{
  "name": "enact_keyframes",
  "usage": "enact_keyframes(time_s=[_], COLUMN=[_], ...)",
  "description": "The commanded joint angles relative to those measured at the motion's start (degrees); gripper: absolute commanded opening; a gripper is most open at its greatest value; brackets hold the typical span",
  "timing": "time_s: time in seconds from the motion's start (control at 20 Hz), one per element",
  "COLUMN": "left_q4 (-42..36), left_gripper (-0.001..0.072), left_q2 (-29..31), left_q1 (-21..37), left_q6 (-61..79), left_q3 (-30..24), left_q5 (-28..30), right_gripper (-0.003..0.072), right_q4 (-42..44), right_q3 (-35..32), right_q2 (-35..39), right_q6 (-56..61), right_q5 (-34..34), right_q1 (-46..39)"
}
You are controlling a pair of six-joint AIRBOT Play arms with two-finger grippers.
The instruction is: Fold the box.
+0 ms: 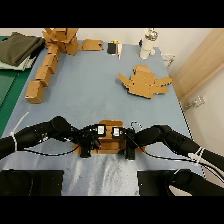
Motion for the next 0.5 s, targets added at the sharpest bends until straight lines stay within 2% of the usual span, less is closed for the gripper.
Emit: enact_keyframes(time_s=[0.0,0.05,0.15,0.45], left_q4=[-1.25,-1.25,-1.29,-1.27], left_gripper=[0.0167,0.0204,0.0527,0.0533], left_q2=[-0.76,-0.76,-0.76,-0.76], left_q1=[-0.26,-0.26,-0.26,-0.26], left_q6=[0.44,0.44,0.42,0.39], left_q3=[0.02,0.02,0.02,0.02], left_q5=[1.11,1.07,0.42,-0.02], right_gripper=[0.0501,0.0501,0.0501,0.0501], right_q4=[0.00,0.00,0.00,0.00], right_q3=[0.00,0.00,0.00,0.00], right_q2=[0.02,0.02,0.02,0.02], right_q6=[0.02,0.02,0.02,0.02], right_q5=[0.00,0.00,0.00,0.00], right_q1=[0.04,0.04,0.04,0.04])
